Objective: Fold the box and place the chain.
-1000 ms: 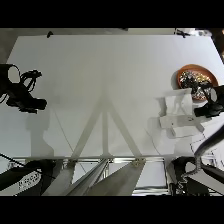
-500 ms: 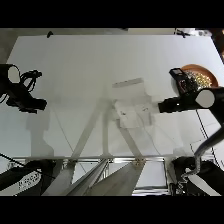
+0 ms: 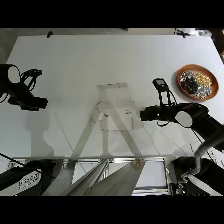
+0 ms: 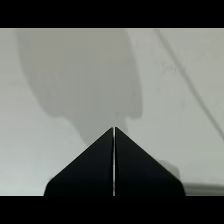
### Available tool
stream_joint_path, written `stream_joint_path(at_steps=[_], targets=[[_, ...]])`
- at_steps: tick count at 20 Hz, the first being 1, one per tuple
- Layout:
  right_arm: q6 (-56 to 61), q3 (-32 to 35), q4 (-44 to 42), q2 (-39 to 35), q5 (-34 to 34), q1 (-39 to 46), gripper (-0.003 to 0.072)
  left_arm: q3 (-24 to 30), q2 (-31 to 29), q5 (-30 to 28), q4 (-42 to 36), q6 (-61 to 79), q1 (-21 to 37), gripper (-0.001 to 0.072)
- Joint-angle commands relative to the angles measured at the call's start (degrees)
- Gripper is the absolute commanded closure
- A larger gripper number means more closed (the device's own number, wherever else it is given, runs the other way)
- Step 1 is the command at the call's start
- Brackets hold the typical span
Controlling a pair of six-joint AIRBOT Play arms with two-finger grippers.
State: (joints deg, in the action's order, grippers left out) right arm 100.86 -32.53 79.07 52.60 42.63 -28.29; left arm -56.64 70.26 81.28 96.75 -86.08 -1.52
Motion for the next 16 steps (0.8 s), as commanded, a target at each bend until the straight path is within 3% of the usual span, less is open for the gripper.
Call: stream_joint_path(at_steps=[1,4,7,8,9,10,11,13,16], targets=[[1.7,0.8,0.7,0.0,-1.5,-1.0,0.0676,0.0,0.0,-7.7,-3.9,0.9,0.1,0.0699],[1.7,0.8,0.7,0.0,-1.5,-1.0,0.0676,0.2,0.1,-11.8,-7.1,4.2,0.1,0.0697],[1.7,0.8,0.7,0.0,-1.5,-1.0,0.0676,0.2,0.8,-15.3,-15.3,13.5,0.0,0.0684],[1.7,0.8,0.6,0.0,-1.5,-1.0,0.0676,0.2,1.3,-15.5,-18.9,17.8,0.0,0.0573],[1.7,0.8,0.7,0.0,-1.5,-1.0,0.0676,0.2,2.1,-15.7,-24.6,23.5,0.0,0.0370],[1.7,0.8,0.6,0.0,-1.5,-1.0,0.0676,0.2,3.0,-15.5,-30.2,29.2,0.0,0.0291],[1.7,0.8,0.6,0.0,-1.5,-1.0,0.0676,0.2,4.3,-15.2,-36.5,35.6,0.0,0.0280],[1.7,0.8,0.6,0.0,-1.5,-1.0,0.0676,0.2,7.6,-12.5,-50.4,49.1,0.0,0.0095],[1.7,0.8,0.6,0.0,-1.5,-1.0,0.0676,0.2,13.5,-6.8,-66.0,65.2,-0.1,0.0088]])
